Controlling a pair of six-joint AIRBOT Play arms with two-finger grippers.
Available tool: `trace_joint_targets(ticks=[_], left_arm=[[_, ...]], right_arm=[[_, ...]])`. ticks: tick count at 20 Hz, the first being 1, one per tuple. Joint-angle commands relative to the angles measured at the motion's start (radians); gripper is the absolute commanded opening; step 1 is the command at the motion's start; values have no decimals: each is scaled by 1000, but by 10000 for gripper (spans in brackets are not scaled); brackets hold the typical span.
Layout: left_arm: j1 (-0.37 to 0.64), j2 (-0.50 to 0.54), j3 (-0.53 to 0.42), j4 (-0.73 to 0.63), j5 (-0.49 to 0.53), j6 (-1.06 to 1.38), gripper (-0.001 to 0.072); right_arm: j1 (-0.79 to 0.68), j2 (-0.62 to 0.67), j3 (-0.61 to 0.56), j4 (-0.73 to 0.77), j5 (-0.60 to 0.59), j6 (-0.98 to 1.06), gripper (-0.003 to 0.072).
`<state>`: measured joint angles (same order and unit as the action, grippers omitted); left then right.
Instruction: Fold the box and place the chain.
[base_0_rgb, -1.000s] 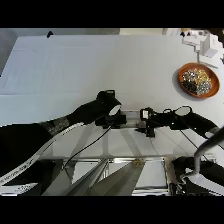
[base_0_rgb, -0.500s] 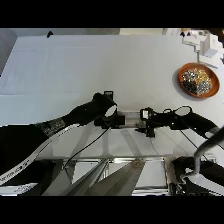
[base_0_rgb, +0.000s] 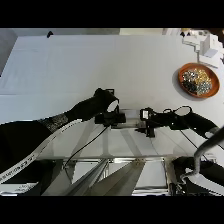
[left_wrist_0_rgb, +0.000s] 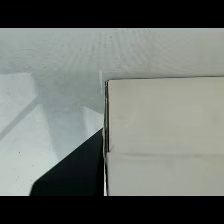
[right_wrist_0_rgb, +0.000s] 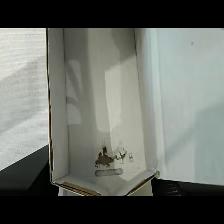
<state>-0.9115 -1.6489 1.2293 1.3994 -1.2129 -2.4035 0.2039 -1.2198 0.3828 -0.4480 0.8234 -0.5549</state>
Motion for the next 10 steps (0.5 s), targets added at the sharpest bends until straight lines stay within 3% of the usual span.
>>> trace_joint_targets(ticks=[1, 2, 5, 6, 8, 9, 10], left_arm=[[0, -32, 27, -26, -35, 22, 58], [0, -42, 40, -23, -63, 22, 3], [0, -50, 51, -11, -93, 22, 5], [0, -50, 51, -10, -93, 22, 67], [0, -50, 51, -9, -92, 22, 329], [0, -50, 51, -2, -92, 22, 339], [0, -50, 51, 7, -92, 22, 304]], right_arm=[[0, 0, 1, 0, 0, 0, 296], [0, 0, 1, 0, 0, 0, 296], [0, 0, 1, 0, 0, 0, 296], [0, 0, 1, 0, 0, 0, 296], [0, 0, 1, 0, 0, 0, 296], [0, 0, 1, 0, 0, 0, 296], [0, 0, 1, 0, 0, 0, 296]])
